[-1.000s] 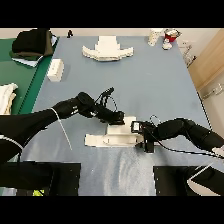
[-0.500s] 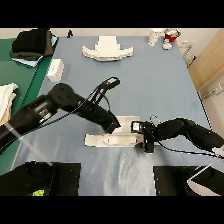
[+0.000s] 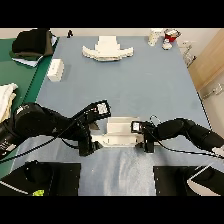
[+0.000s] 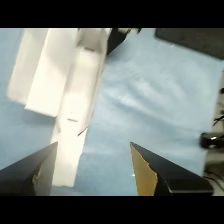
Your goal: Fold the box.
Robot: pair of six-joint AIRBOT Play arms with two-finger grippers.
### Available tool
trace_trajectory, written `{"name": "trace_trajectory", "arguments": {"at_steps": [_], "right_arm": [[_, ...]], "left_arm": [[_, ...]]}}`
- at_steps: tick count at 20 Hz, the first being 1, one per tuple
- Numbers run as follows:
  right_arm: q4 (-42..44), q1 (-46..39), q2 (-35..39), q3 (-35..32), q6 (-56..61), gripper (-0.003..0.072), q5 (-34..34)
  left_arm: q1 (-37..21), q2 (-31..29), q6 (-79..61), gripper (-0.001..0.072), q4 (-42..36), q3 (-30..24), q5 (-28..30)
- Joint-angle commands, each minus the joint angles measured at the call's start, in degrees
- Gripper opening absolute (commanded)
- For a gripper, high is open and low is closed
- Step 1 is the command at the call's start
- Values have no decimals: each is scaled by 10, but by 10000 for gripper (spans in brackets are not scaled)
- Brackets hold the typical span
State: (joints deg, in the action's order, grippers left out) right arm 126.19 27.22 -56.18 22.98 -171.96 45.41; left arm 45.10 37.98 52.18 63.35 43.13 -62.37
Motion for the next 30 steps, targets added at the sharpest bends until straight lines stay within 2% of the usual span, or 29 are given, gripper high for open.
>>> {"name": "trace_trajectory", "arguments": {"at_steps": [1, 4, 9, 11, 16, 25, 26, 27, 28, 29, 30], "right_arm": [[0, 0, 0, 0, 0, 467, 0], [0, 0, 0, 0, 0, 467, 0], [0, 0, 0, 0, 0, 467, 0], [0, 0, 0, 0, 0, 467, 0], [0, 0, 0, 0, 0, 467, 0], [0, 0, 0, 0, 0, 467, 0], [0, 0, 0, 0, 0, 467, 0], [0, 0, 0, 0, 0, 467, 1], [0, 0, 0, 0, 0, 467, 1], [0, 0, 0, 0, 0, 467, 0], [0, 0, 0, 0, 0, 467, 0]], "left_arm": [[-31, 0, -56, 694, 42, -28, 24], [-41, 31, -85, 693, 44, -47, 67], [-42, 97, -144, 693, 41, -78, 91], [-48, 117, -191, 693, 37, -94, 121], [-48, 148, -244, 693, -8, -105, 178], [-47, 208, -321, 692, -91, -107, 183], [-47, 214, -328, 625, -96, -108, 184], [-47, 217, -334, 460, -96, -108, 183], [-47, 217, -334, 400, -96, -108, 183], [-47, 217, -333, 381, -96, -108, 184], [-47, 217, -333, 129, -96, -108, 179]]}}
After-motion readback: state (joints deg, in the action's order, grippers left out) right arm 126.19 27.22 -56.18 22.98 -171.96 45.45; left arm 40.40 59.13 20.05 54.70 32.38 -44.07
